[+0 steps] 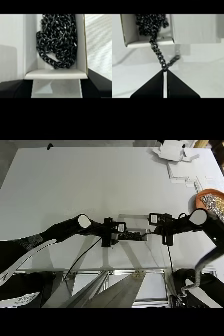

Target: Fold the box and place the chain.

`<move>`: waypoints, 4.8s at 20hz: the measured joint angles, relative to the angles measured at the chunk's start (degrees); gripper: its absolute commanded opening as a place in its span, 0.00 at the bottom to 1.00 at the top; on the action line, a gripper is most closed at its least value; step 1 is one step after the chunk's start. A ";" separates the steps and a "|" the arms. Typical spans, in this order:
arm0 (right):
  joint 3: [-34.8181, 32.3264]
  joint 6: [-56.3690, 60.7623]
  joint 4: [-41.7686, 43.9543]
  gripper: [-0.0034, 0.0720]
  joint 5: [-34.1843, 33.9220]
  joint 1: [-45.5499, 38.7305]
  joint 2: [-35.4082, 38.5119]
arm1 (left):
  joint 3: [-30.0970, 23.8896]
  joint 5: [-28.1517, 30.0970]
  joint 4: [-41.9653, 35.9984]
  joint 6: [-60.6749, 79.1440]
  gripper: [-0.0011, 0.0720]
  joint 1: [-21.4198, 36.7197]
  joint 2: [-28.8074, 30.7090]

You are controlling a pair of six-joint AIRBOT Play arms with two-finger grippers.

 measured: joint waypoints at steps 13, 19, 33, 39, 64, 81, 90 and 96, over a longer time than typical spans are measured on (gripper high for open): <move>-0.02 4.98 20.37 0.07 -15.63 19.85 5.42 | 0.00 -0.02 -0.02 0.02 0.36 0.00 0.00; 2.80 16.59 14.10 0.31 -15.91 21.62 2.34 | 0.00 -0.02 -0.02 0.02 0.36 0.00 0.00; 26.82 36.52 -2.38 0.07 -0.42 14.99 -13.25 | 0.00 -0.02 -0.02 0.02 0.36 0.00 0.00; 23.17 33.38 -2.82 0.13 6.25 20.41 -13.51 | 0.00 -0.02 0.00 0.04 0.36 0.00 -0.02; 15.85 26.95 -4.39 0.46 1.09 29.24 -10.58 | 0.00 -0.02 -0.02 -0.04 0.36 0.00 0.00; 14.01 27.17 -7.30 0.19 -4.76 29.31 -7.30 | 0.00 0.00 -0.11 -0.11 0.36 0.02 -0.02; 11.13 27.06 -4.63 0.53 -6.19 29.27 -7.10 | 0.00 0.02 0.24 0.44 0.36 0.02 0.00; 10.97 26.10 -2.12 0.52 -3.80 29.31 -4.61 | 0.00 0.02 0.07 0.09 0.36 0.02 0.00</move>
